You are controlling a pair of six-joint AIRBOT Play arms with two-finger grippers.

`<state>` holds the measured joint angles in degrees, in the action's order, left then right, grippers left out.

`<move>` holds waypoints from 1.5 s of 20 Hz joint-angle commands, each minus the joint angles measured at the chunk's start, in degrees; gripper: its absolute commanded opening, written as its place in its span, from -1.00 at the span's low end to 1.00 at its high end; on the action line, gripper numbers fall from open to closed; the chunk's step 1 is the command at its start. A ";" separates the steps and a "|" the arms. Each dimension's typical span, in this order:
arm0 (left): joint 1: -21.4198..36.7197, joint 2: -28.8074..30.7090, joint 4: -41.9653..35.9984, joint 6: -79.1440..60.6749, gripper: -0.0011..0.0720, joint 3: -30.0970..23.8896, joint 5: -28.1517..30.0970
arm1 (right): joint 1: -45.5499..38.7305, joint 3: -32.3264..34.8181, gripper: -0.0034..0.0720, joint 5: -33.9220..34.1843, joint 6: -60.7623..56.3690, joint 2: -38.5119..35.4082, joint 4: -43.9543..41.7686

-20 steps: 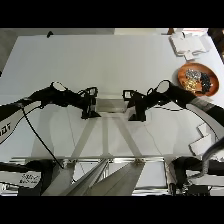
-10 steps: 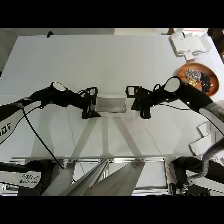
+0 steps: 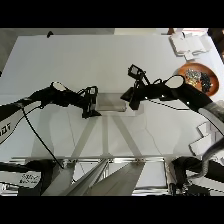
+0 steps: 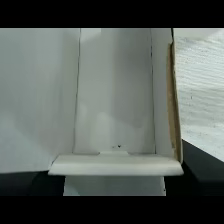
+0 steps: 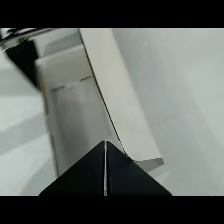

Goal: Fold the box and place the chain.

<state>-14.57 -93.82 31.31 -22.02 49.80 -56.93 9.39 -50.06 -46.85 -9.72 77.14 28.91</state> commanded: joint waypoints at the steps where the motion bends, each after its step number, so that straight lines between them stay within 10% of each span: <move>1: 0.04 0.04 0.00 0.00 0.45 0.04 0.11 | 0.00 -0.04 -0.90 8.13 -0.79 4.37 -7.08; 12: 0.07 0.04 0.00 0.00 0.44 0.04 -0.24 | 0.00 -0.04 -0.89 6.01 -0.98 10.10 -7.15; 21: 0.07 0.04 0.02 0.00 0.44 0.04 -0.74 | 0.00 -0.04 -0.87 0.35 -1.73 -5.51 4.61; 30: 0.07 0.04 0.00 0.00 0.44 0.04 -0.74 | 0.07 0.02 -0.02 -9.14 -6.23 -6.47 30.36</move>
<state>-14.52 -93.82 31.33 -22.00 49.82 -57.60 9.41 -50.06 -54.78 -16.88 69.82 53.30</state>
